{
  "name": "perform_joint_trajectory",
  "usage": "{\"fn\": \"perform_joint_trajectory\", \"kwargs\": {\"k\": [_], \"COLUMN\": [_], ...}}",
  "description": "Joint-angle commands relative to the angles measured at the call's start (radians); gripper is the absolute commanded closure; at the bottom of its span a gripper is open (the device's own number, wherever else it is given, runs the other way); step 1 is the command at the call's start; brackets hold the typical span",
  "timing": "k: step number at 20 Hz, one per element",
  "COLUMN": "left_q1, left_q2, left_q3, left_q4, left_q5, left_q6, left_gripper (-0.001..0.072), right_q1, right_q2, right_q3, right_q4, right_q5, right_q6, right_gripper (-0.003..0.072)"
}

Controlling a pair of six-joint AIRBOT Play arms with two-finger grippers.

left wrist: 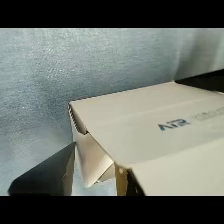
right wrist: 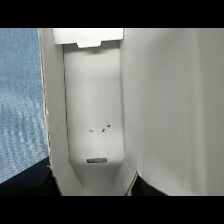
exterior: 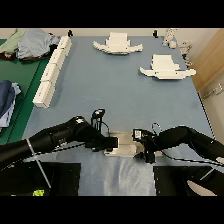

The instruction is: Fold the box.

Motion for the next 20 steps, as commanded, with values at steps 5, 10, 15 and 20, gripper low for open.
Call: {"fn": "perform_joint_trajectory", "kwargs": {"k": [5, 10, 15, 20], "left_q1": [-0.095, -0.108, -0.127, -0.139], "left_q2": [-0.204, -0.291, -0.313, -0.313], "left_q3": [0.182, 0.228, 0.241, 0.241], "left_q4": [0.198, 0.219, 0.251, 0.278], "left_q5": [-0.195, -0.193, -0.200, -0.211], "left_q6": [-0.227, -0.256, -0.268, -0.299], "left_gripper": [0.0356, 0.0358, 0.0660, 0.0697], "right_q1": [0.000, 0.000, 0.000, 0.000], "right_q2": [0.001, 0.001, 0.001, 0.001], "right_q3": [0.001, 0.001, 0.001, 0.001], "right_q4": [0.000, 0.000, 0.000, 0.000], "right_q5": [0.000, 0.000, 0.000, 0.000], "right_q6": [0.000, 0.000, 0.000, 0.000], "right_gripper": [0.0168, 0.0168, 0.0168, 0.0168]}}
